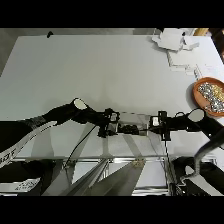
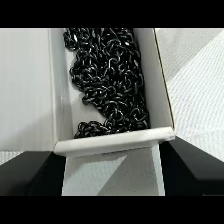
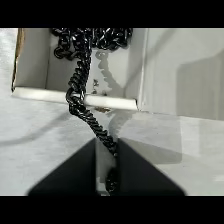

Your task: Fold the box and place the chain.

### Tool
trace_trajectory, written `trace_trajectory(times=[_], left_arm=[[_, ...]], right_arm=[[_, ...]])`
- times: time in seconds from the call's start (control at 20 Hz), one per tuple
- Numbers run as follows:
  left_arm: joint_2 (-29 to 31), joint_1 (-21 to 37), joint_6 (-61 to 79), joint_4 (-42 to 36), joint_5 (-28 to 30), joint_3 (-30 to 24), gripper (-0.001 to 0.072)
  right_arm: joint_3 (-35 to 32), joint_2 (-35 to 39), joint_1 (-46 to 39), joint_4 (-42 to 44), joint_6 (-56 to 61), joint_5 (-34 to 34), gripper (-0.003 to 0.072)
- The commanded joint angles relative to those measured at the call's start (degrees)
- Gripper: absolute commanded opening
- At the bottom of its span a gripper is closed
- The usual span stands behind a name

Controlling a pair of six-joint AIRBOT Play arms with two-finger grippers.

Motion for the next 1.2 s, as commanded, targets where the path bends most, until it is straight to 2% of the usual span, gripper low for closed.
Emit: trace_trajectory(times=[0.0,0.15,0.35,0.45,0.55,0.65,0.75,0.9,1.1,1.15], left_arm=[[0.0,0.0,0.0,0.0,0.0,0.0,0.0272],[0.0,0.0,0.0,0.0,0.0,0.0,0.0272],[0.0,0.0,0.0,0.0,0.0,0.0,0.0272],[0.0,0.0,0.0,0.0,0.0,0.0,0.0272],[0.0,0.0,0.0,0.0,0.0,0.0,0.0272],[0.0,0.0,0.0,0.0,0.0,0.0,0.0272],[0.0,0.0,0.0,0.0,0.0,0.0,0.0272],[0.0,0.0,0.0,0.0,0.0,0.0,0.0272],[0.0,0.0,0.0,0.0,0.0,0.0,0.0272],[0.0,0.0,0.0,0.0,0.0,0.0,0.0272]], right_arm=[[-0.3,1.2,0.7,-0.8,0.3,-0.6,0.0021],[-0.3,6.2,0.7,-1.6,0.3,1.8,0.0021],[-0.3,19.1,0.7,-1.9,8.0,6.6,0.0021],[-0.3,24.9,1.0,2.3,8.9,10.0,0.0021],[-0.3,27.2,2.7,10.4,8.8,11.9,0.0022],[-0.3,27.1,5.6,19.1,8.4,11.3,0.0022],[-0.5,26.9,9.7,23.0,6.9,7.5,0.0022],[-0.5,24.7,16.3,24.9,6.6,1.1,0.0022],[-0.5,16.8,22.8,24.6,6.6,-7.1,0.0023],[-0.5,14.3,23.1,24.6,6.6,-9.3,0.0082]])
